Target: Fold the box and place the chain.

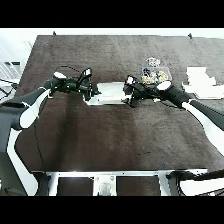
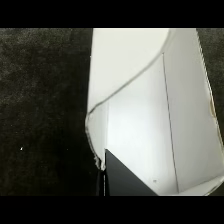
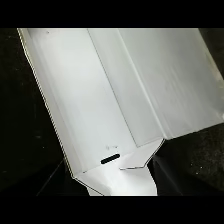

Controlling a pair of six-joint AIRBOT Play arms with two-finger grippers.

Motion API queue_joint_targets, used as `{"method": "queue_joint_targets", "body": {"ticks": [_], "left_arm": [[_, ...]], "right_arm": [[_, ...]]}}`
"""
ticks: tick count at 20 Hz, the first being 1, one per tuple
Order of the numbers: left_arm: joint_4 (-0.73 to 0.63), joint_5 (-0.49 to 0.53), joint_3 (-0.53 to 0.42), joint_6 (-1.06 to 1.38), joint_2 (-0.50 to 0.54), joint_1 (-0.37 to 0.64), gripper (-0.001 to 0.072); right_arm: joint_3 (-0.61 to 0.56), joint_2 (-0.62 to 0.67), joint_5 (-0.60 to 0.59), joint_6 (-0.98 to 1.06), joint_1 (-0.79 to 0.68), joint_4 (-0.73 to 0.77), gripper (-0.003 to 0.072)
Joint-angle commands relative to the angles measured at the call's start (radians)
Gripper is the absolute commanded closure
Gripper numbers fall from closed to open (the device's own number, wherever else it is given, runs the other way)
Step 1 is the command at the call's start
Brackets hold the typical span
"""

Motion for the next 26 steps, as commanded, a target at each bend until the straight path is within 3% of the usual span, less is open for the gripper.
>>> {"method": "queue_joint_targets", "body": {"ticks": [1, 16, 26], "left_arm": [[0.0, 0.0, 0.001, 0.0, 0.0, 0.0, 0.069], [0.0, 0.0, 0.001, 0.0, 0.0, 0.0, 0.069], [0.0, 0.0, 0.001, 0.0, 0.0, 0.0, 0.069]], "right_arm": [[0.041, -0.032, 0.048, -0.026, -0.021, 0.0, 0.0071], [0.2, -0.158, 0.181, -0.081, -0.056, -0.007, 0.007], [0.32, -0.269, 0.363, -0.104, -0.069, -0.005, 0.007]]}}
